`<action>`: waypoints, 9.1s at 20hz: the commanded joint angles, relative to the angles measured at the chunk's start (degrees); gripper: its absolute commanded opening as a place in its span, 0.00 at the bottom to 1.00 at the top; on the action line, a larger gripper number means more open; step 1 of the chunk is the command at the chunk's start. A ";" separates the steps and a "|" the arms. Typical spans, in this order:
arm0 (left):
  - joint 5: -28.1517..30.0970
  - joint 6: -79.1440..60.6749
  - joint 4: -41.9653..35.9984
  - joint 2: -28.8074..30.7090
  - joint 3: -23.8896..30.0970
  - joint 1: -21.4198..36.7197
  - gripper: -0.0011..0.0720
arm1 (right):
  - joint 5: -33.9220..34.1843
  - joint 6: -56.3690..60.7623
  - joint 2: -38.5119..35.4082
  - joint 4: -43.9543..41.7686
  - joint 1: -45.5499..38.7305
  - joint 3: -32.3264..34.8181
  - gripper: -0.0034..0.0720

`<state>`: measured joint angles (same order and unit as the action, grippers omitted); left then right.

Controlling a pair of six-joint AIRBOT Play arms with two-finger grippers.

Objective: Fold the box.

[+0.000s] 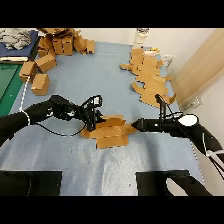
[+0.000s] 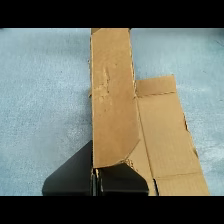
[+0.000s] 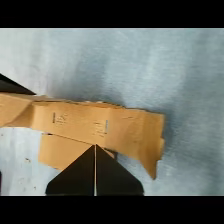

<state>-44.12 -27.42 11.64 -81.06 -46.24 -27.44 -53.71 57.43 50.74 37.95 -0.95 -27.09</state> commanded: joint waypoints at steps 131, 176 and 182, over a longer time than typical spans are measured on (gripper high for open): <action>-3.41 2.99 3.93 -0.02 -1.42 0.00 0.03 | 14.62 -74.49 -1.84 -11.50 13.42 6.10 1.00; -3.41 2.99 3.82 -0.02 -1.42 0.00 0.03 | 3.74 -84.06 17.90 -6.54 12.13 -3.06 0.99; -3.39 2.99 3.82 -0.02 -1.42 0.00 0.03 | 4.70 -84.54 18.60 -6.54 12.13 -3.06 0.98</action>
<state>-47.51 -24.43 15.46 -81.10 -47.68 -27.44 -49.60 -26.50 69.01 31.48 11.11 -30.11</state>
